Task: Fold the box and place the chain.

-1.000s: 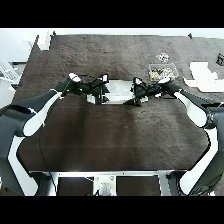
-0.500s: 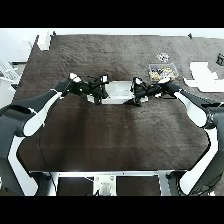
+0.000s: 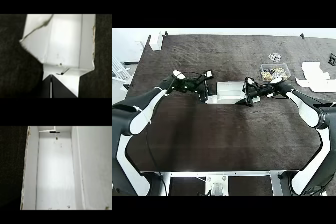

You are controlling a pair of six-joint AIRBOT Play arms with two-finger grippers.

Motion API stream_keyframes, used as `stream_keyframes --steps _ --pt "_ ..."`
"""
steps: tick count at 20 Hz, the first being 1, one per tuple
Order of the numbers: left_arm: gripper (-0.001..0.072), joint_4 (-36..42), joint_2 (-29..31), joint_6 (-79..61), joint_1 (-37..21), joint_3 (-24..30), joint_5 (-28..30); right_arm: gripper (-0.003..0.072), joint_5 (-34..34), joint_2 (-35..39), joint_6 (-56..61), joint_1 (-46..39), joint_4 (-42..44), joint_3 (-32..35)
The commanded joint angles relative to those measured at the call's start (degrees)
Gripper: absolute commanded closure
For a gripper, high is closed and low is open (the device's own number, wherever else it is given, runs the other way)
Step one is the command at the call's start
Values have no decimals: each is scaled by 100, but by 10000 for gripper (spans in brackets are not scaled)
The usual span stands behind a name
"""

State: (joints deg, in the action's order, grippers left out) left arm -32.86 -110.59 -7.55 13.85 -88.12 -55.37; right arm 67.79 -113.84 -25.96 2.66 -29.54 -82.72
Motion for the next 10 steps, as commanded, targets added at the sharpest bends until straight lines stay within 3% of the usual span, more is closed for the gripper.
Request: stream_keyframes --steps 1,6,10 --pt "692 11 127 188 -173 0 -243 96 2 2 -2 2 -2 -4" --pt "693 -160 595 1998 -420 9 -938 96 2 2 -2 2 -2 -4" --pt "693 -535 953 3176 -664 7 -1016 96 2 2 -2 2 -2 -4"
